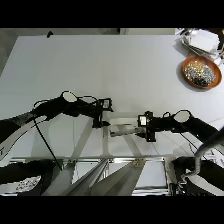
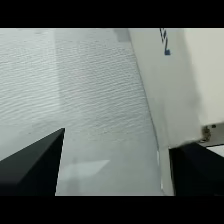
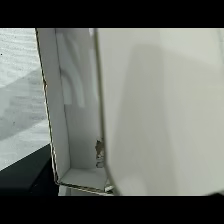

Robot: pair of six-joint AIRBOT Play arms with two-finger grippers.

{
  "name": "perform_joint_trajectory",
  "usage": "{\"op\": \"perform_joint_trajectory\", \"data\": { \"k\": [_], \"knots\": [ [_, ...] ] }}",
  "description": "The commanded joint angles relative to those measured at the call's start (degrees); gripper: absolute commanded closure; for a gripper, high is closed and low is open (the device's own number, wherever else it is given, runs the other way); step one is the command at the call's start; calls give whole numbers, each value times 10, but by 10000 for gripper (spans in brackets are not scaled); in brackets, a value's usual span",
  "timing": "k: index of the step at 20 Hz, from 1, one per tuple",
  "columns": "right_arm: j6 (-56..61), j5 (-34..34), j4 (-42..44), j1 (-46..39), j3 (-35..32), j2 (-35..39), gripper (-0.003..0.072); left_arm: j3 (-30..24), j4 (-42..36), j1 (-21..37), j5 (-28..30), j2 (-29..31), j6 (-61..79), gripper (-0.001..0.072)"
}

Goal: Fold the box and place the chain.

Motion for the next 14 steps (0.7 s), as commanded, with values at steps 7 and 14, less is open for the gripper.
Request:
{"op": "perform_joint_trajectory", "data": {
  "k": [7, 14],
  "knots": [
    [-1, 0, 0, 0, 0, 0, 220, 0, 123, 54, -19, 104, -112, 22],
    [-1, 0, 0, 0, 0, 0, 220, 0, 221, 58, -171, 240, -250, 704]
  ]
}}
